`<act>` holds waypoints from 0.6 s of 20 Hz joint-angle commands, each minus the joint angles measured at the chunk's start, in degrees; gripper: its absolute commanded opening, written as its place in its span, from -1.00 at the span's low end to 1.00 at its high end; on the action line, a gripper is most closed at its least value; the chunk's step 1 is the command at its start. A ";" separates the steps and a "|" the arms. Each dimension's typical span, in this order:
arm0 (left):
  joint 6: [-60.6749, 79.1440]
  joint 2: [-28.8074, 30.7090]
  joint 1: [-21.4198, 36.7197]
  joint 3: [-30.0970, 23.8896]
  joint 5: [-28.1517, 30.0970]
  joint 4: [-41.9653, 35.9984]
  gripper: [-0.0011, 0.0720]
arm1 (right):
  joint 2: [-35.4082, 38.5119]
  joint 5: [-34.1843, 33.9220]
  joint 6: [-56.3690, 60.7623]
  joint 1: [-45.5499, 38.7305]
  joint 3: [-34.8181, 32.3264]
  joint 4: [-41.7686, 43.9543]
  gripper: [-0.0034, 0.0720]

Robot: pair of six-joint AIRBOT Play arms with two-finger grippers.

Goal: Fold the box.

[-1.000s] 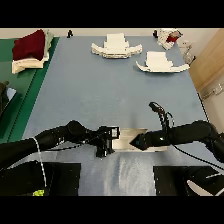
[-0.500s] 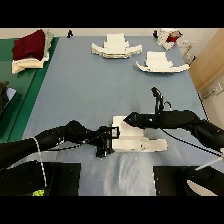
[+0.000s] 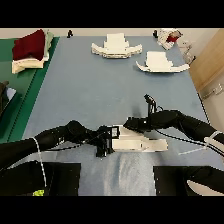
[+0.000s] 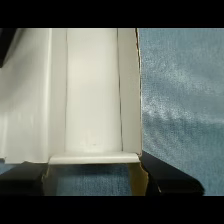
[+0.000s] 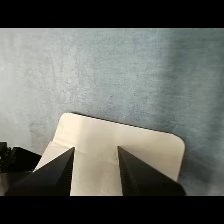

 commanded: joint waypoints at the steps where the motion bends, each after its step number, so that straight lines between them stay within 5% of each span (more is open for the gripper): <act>1: 0.07 0.00 0.04 0.04 0.02 0.04 0.24 | 0.24 -0.59 -0.44 0.02 0.04 -0.13 0.17; 6: 0.07 0.00 0.04 0.04 0.00 0.04 0.24 | 7.74 -6.10 -4.59 -0.11 2.51 -6.23 0.17; 9: 0.07 0.00 0.04 0.04 0.00 0.04 0.24 | 16.04 -16.61 -9.73 -0.09 6.49 -15.74 0.17; 12: 0.07 0.00 0.04 0.04 0.00 0.04 0.24 | 23.63 -29.46 -24.74 -0.09 6.86 -16.57 0.18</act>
